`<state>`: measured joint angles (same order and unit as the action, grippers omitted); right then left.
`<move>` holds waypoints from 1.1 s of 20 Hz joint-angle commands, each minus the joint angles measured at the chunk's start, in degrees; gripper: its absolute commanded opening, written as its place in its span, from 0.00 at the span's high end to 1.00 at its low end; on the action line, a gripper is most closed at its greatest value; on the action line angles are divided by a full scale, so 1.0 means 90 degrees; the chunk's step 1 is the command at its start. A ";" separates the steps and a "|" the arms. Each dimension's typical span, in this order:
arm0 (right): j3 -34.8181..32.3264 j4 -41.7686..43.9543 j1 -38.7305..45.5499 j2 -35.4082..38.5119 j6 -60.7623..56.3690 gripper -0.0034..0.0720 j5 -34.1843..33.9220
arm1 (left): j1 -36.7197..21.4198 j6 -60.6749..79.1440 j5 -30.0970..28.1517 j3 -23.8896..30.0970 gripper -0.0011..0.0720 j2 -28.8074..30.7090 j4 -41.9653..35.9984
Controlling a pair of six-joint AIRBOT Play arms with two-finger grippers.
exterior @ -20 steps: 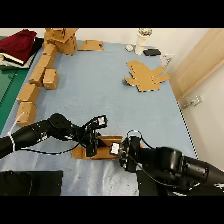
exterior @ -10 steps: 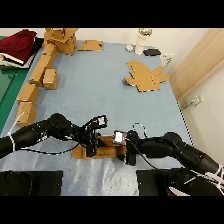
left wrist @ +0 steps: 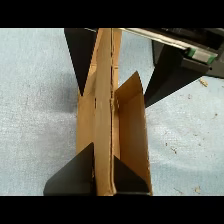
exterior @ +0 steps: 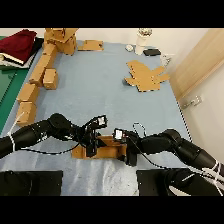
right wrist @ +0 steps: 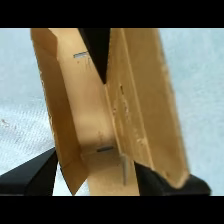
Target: Fold the box.
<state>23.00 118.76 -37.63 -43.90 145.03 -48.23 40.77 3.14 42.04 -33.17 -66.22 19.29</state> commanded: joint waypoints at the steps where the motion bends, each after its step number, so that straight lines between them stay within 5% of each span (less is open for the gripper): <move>1: -0.0002 0.0024 0.0012 -0.0024 0.0017 0.01 -0.0090 | -0.0005 0.0002 -0.0002 0.0002 0.97 0.0002 0.0002; 13: 0.0000 -0.0007 0.0012 -0.0602 0.0141 0.01 0.0194 | -0.0005 0.0002 -0.0002 0.0002 0.97 0.0002 0.0000; 22: 0.0000 0.0024 0.0012 -0.0605 0.1447 0.02 0.0240 | -0.0005 0.0002 -0.0002 0.0002 0.97 0.0002 0.0002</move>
